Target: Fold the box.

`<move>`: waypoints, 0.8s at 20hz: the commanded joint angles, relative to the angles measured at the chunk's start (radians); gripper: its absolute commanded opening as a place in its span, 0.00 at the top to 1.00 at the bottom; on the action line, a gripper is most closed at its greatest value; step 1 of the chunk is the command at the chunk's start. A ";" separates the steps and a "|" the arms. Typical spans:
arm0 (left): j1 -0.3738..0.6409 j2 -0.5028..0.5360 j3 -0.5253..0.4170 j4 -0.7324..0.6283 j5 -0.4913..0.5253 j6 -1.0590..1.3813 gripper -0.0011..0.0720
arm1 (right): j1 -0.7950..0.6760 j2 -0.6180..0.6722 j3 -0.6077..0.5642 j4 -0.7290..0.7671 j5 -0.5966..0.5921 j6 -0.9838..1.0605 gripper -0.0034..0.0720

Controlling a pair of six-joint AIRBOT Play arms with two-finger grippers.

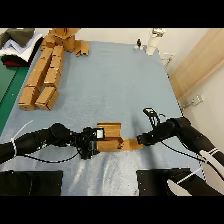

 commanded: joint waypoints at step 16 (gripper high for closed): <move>0.000 0.000 0.001 0.000 0.000 0.000 0.28 | 0.132 0.048 0.061 0.319 0.021 -0.090 0.74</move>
